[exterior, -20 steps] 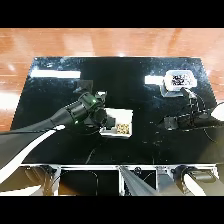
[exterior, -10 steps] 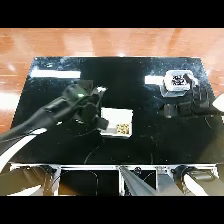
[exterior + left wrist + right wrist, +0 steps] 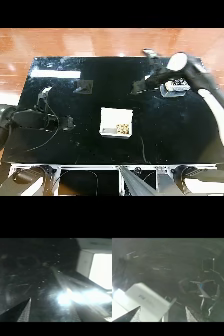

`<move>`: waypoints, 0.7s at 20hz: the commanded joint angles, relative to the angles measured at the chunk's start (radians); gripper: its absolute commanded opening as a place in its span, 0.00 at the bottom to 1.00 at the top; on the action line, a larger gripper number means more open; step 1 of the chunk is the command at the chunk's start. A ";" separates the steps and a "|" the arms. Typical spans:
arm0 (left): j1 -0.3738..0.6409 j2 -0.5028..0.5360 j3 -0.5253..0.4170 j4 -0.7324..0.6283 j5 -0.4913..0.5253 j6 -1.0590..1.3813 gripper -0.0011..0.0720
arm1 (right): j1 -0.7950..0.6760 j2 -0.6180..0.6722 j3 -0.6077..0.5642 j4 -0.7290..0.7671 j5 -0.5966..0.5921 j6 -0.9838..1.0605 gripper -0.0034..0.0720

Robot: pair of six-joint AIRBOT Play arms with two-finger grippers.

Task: Fold the box and place the chain.

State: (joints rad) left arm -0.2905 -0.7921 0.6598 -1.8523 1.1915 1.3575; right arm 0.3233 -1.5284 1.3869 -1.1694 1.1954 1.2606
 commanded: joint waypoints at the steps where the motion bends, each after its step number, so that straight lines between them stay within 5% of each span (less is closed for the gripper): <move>1: 0.058 0.053 -0.055 -0.126 -0.038 0.087 0.79 | 0.122 -0.131 0.129 0.076 0.121 -0.231 0.91; 6: 0.058 0.050 -0.055 -0.127 -0.052 0.093 0.79 | 0.140 -0.132 0.171 0.167 0.354 -0.270 0.91; 14: 0.058 0.040 -0.055 -0.127 -0.043 0.093 0.79 | 0.187 -0.127 0.167 0.164 0.401 -0.270 0.91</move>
State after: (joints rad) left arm -0.2340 -0.7513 0.6048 -1.9766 1.1454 1.4490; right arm 0.4885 -1.6569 1.5524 -1.0008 1.5639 0.9974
